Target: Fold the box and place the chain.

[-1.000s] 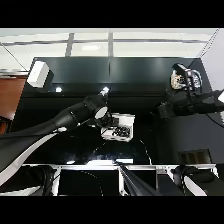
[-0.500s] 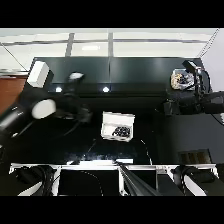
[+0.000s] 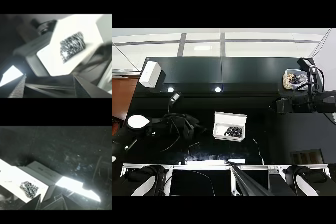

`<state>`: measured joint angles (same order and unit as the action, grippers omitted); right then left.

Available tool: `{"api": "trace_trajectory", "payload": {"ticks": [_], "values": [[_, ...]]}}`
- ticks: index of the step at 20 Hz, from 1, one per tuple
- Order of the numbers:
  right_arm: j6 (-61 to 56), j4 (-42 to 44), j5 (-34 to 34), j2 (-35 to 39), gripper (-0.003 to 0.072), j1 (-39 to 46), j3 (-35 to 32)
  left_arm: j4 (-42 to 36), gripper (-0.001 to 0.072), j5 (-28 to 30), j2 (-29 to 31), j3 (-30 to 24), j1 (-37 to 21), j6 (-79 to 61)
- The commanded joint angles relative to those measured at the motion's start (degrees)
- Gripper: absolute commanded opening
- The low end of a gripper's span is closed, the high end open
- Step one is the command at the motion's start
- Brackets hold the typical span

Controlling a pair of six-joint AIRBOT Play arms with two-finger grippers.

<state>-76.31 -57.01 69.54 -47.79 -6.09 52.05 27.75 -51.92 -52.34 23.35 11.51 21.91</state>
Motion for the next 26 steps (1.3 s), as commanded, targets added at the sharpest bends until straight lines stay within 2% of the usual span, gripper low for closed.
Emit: {"api": "trace_trajectory", "payload": {"ticks": [1,2,7,10,12,15,26], "values": [[0.0,-0.6,0.2,0.0,0.0314,0.0,0.1,5.5,0.0712,-2.3,-5.9,2.5,1.4,-30.3],[0.0,-0.7,0.3,0.0,0.0314,0.0,0.1,7.9,0.0710,-1.4,-7.6,4.3,2.3,-33.2],[0.0,-0.6,0.3,0.0,0.0314,0.0,0.1,7.9,0.0711,-1.1,-16.9,10.9,6.1,-38.4],[0.0,-0.5,0.3,0.0,0.0314,0.0,0.0,11.2,0.0710,-3.8,-21.7,13.0,9.2,-38.4],[0.0,-0.5,0.2,0.0,0.0314,0.0,0.1,11.7,0.0710,-3.7,-22.9,13.0,10.4,-38.4],[0.0,-0.5,-0.5,0.0,0.0314,0.0,0.1,7.7,0.0710,-3.5,-23.6,13.0,10.5,-38.4],[0.0,-0.5,-0.8,0.0,0.0314,0.0,0.0,7.3,0.0708,-0.4,-24.8,13.5,12.2,-38.4]]}}
